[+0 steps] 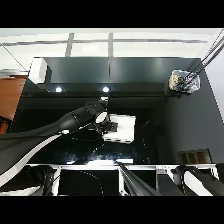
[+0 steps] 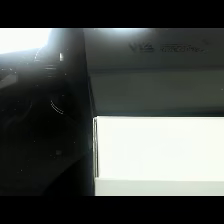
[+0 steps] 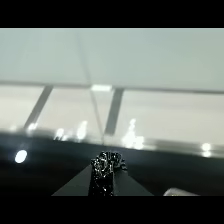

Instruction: Fold the box and place the chain.

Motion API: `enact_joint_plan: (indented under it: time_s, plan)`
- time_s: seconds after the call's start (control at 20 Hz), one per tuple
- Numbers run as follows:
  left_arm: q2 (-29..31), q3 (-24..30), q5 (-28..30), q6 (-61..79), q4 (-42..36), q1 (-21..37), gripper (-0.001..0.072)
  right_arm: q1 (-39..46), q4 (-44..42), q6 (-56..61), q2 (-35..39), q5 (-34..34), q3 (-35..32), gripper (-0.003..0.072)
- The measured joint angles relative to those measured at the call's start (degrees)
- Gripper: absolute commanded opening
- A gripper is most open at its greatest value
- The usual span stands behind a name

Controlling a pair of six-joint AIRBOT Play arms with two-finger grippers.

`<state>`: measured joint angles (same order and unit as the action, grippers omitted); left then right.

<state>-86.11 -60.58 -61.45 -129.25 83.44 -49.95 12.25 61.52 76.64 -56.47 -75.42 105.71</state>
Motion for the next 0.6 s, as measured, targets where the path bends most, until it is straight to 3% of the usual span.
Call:
enact_joint_plan:
  time_s: [0.25, 0.6]
  plan:
    - [0.0, 0.0, 0.11, 0.0, 0.02, 0.0, 0.0033, -9.27, 0.2, -1.31, 4.76, -9.49, -11.52, 0.0043]
    - [0.0, 0.02, 0.46, 0.0, -0.04, 0.0, 0.0033, -24.48, -2.27, -3.32, 6.69, -13.31, -30.84, 0.0043]
